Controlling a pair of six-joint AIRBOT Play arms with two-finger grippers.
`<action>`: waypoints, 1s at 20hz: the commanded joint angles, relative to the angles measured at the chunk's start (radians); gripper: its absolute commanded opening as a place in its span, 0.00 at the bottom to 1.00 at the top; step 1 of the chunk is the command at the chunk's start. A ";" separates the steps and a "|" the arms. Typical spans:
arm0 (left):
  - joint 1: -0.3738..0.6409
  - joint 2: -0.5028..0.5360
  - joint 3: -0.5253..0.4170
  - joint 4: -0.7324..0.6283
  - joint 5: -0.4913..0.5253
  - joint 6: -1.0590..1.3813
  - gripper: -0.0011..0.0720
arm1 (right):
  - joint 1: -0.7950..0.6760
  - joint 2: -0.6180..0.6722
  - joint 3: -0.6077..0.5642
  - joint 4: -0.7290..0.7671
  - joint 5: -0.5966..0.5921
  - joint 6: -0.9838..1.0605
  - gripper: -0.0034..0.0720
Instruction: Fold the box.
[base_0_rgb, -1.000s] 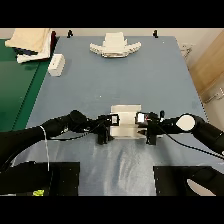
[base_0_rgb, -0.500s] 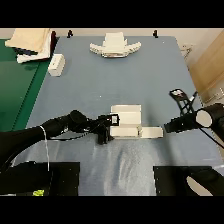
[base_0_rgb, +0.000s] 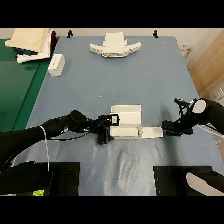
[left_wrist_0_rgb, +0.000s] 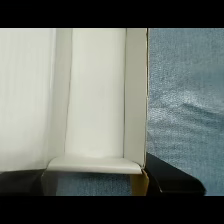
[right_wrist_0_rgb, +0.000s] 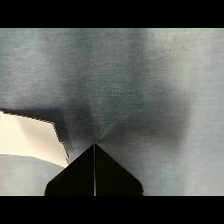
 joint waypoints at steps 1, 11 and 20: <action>0.000 0.000 0.000 0.000 0.000 0.001 0.74 | -0.012 -0.046 0.001 0.106 0.001 -0.079 0.05; 0.000 0.000 0.000 0.000 0.000 0.000 0.74 | -0.005 0.064 0.001 0.421 0.074 -0.192 0.05; 0.000 -0.001 0.000 0.000 0.000 0.001 0.74 | -0.003 0.003 0.001 0.600 0.072 -0.380 0.06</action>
